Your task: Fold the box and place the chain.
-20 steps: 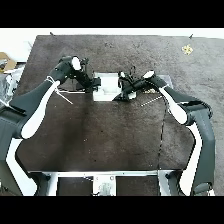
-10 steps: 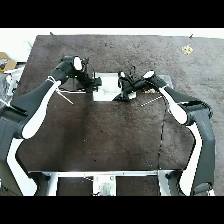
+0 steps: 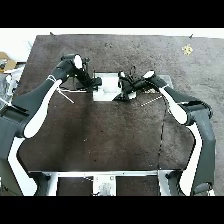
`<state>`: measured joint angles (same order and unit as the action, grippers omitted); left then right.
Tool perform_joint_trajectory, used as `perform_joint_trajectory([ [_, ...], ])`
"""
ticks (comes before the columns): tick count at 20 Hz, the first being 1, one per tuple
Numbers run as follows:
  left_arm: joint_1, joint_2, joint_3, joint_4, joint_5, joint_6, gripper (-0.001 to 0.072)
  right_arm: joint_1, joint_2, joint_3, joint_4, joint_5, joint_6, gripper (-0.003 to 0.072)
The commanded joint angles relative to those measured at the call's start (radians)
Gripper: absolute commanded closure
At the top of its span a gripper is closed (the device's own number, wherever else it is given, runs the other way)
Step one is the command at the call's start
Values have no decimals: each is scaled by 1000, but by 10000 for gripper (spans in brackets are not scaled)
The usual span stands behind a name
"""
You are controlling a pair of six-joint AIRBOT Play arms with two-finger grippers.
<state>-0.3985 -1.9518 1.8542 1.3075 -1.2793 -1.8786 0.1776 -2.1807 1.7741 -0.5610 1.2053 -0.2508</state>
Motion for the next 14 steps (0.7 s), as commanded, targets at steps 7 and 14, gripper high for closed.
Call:
perform_joint_trajectory([
  [7,2,2,7,-38,-25,2,424,1,0,0,0,0,0,249],
  [14,-1,-40,7,1,-13,-43,425,1,0,0,0,0,0,250],
])
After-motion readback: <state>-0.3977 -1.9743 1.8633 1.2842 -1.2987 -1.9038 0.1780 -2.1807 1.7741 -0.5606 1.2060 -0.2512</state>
